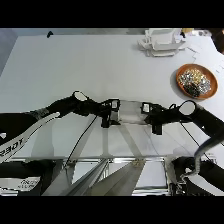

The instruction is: Fold the box and place the chain.

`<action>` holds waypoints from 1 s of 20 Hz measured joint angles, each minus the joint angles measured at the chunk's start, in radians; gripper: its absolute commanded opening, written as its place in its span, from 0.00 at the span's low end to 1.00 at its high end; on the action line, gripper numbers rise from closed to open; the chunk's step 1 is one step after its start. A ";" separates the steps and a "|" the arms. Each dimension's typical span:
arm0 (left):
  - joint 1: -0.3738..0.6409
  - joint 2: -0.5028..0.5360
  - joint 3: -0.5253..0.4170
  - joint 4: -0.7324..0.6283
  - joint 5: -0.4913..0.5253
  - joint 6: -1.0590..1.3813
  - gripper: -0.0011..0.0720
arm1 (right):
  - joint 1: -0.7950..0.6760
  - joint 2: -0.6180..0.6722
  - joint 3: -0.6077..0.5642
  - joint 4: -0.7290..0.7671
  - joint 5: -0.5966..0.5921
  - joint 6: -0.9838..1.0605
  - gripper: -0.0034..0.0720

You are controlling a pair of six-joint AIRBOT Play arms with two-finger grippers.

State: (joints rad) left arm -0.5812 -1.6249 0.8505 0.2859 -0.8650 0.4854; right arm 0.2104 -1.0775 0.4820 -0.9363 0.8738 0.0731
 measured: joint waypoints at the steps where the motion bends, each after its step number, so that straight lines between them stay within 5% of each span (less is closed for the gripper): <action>1: 0.000 0.000 0.000 0.000 0.000 0.000 0.13 | 0.000 0.010 0.000 -0.014 0.002 0.047 0.07; 13: 0.000 0.000 0.000 0.002 0.001 0.000 0.13 | -0.008 0.362 0.000 -0.181 0.017 0.773 0.07; 20: 0.000 0.000 0.000 0.002 0.000 0.000 0.13 | -0.188 0.321 0.000 -0.337 -0.011 1.232 0.07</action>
State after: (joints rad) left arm -0.5812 -1.6249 0.8505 0.2882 -0.8646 0.4850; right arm 0.0227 -0.7567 0.4816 -1.2736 0.8623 1.3048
